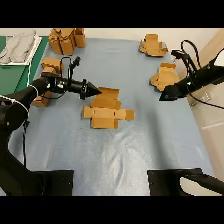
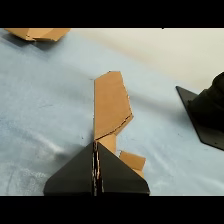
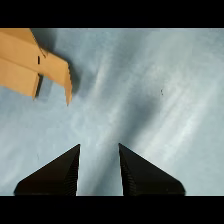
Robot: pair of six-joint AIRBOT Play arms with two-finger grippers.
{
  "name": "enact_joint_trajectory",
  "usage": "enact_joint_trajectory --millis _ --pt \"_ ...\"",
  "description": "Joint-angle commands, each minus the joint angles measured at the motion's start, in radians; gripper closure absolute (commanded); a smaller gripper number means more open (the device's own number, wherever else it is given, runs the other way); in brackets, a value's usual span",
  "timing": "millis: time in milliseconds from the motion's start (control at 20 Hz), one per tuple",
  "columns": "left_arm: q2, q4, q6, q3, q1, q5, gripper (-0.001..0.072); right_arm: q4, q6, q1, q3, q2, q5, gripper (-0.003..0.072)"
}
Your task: Fold the box.
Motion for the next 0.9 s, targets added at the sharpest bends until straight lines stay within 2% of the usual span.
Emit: enact_joint_trajectory --millis 0,200,400,500,650,850 --pt "0.060 -0.009 0.138 -0.134 -0.005 0.066 0.0693 -0.049 -0.005 0.059 -0.092 0.068 -0.016 0.0298" --pt "0.120 -0.021 0.287 -0.252 -0.003 0.098 0.0692 -0.098 -0.050 0.216 -0.191 0.133 -0.029 0.0303" --pt "0.122 -0.009 0.290 -0.256 -0.003 0.087 0.0691 -0.229 -0.050 0.499 -0.261 0.165 -0.127 0.0323" --pt "0.122 -0.001 0.290 -0.256 0.000 0.087 0.0691 -0.347 -0.050 0.663 -0.307 0.165 -0.201 0.0352" --pt "0.122 0.000 0.291 -0.256 0.007 0.092 0.0690 -0.522 -0.050 0.872 -0.424 0.162 -0.328 0.0352" --pt "0.120 0.001 0.291 -0.256 0.010 0.098 0.0690 -0.604 -0.026 1.038 -0.576 0.141 -0.553 0.0339"
